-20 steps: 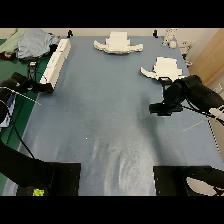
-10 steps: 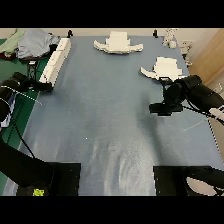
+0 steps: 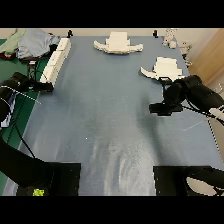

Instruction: Fold the box.

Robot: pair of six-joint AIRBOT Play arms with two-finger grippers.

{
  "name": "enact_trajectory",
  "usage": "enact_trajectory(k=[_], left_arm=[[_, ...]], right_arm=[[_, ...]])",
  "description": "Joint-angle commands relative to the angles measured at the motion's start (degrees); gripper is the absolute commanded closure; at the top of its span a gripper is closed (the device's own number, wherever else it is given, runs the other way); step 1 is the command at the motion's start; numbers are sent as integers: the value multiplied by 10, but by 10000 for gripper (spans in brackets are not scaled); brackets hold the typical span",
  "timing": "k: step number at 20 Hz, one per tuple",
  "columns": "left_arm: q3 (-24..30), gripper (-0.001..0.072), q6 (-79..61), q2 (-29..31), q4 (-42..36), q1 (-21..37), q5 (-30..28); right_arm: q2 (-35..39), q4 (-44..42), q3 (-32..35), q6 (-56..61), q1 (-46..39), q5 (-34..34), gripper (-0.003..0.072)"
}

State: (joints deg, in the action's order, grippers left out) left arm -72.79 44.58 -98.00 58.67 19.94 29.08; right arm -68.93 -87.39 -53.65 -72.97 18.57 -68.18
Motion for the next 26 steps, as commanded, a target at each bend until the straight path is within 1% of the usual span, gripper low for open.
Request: enact_trajectory(k=[1,3,5,8,11,12,13,14,16,18,20,23,26], left_arm=[[-1,18,0,3,2,2,12],[-1,18,0,21,15,10,43],[-4,18,0,50,31,20,81],[-27,18,0,108,34,28,163],[-64,19,0,174,26,28,273],[-75,102,10,198,17,25,301],[-84,474,37,220,6,18,326],[-91,694,50,243,-6,7,356],[-93,694,50,278,-12,-33,388],[-93,694,72,296,-12,-97,429],[-92,694,136,298,-12,-173,460],[-67,694,200,297,-3,-276,450],[-20,694,232,297,13,-354,405]], right_arm=[[0,0,-1,0,0,0,674],[0,0,-1,0,0,0,674],[0,0,-1,0,0,0,674],[0,0,-1,0,0,0,674],[0,0,-1,0,0,0,674],[0,0,-1,0,0,0,674],[0,0,-1,0,0,0,674],[0,0,-1,0,0,0,674],[0,0,-1,0,0,0,674],[0,0,-1,0,0,0,674],[0,0,-1,0,0,0,674],[0,0,-1,0,0,0,674],[0,0,-1,0,0,0,674]])
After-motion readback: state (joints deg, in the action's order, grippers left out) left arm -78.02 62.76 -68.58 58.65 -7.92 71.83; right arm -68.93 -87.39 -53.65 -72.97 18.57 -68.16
